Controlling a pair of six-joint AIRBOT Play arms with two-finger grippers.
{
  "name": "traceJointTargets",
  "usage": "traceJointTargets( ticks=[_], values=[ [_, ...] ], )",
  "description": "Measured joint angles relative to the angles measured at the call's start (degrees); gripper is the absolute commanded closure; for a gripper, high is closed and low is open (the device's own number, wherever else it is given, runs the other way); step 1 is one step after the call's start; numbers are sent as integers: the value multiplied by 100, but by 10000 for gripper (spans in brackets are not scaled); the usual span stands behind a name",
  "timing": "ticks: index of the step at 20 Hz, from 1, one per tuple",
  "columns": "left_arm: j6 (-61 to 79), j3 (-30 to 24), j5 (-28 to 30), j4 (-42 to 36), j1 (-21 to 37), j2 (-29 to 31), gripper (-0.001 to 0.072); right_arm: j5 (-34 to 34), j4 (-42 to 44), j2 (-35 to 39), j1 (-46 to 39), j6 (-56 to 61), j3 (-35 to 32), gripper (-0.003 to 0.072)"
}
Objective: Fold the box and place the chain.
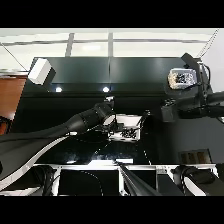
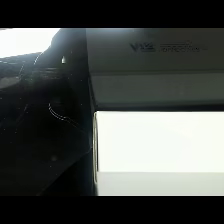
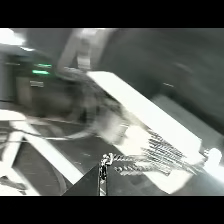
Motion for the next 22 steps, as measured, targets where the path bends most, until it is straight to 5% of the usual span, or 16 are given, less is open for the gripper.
traceJointTargets(
  ticks=[14,22],
  values=[
    [-2,0,0,-2,0,0,682,116,358,-24,184,-256,1722,675],
    [-2,0,0,-2,0,0,682,468,-328,-59,396,-472,374,675]
  ],
)
